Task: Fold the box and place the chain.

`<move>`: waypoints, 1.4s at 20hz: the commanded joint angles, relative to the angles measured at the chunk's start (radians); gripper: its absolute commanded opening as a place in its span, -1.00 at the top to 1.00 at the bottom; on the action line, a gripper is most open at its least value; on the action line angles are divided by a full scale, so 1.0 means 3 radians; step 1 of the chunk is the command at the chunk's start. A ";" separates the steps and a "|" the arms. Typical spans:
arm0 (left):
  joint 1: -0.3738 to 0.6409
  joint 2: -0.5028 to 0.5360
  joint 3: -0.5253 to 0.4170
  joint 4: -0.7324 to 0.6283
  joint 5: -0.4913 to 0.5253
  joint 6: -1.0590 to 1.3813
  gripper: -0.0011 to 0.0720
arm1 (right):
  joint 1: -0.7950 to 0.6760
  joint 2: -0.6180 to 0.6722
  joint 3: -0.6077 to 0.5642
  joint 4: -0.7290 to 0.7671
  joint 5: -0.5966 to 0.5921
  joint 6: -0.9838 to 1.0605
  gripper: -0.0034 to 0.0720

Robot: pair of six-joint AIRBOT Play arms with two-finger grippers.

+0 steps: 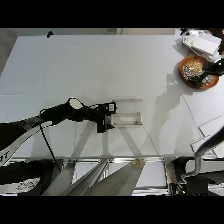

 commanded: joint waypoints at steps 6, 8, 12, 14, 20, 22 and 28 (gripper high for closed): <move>0.0001 0.0003 0.0000 0.0000 0.0001 0.0001 0.09 | -0.0003 0.0484 0.0000 0.0502 0.1546 -0.0292 0.88; 0.0001 0.0001 0.0000 0.0000 0.0001 0.0001 0.09 | -0.0003 0.0484 -0.0001 0.0876 0.1887 -0.0324 0.88; 0.0001 0.0003 0.0000 0.0000 0.0001 0.0001 0.09 | 0.0003 0.0484 -0.0031 0.1326 0.2253 -0.0323 0.88; 0.0003 0.0003 0.0000 0.0000 0.0001 0.0001 0.09 | 0.0067 0.0515 -0.0140 0.1329 0.2279 -0.0320 0.88; 0.0001 0.0003 0.0000 0.0000 0.0001 0.0001 0.09 | 0.0706 0.0856 -0.0828 0.1349 0.1948 -0.0385 0.88; 0.0001 0.0003 0.0000 0.0000 0.0001 0.0001 0.09 | 0.0928 0.0940 -0.0996 0.1348 0.1823 -0.0385 0.88; 0.0001 0.0003 0.0000 0.0000 0.0001 0.0001 0.09 | 0.1391 0.1286 -0.1550 0.1573 0.1359 -0.0331 0.88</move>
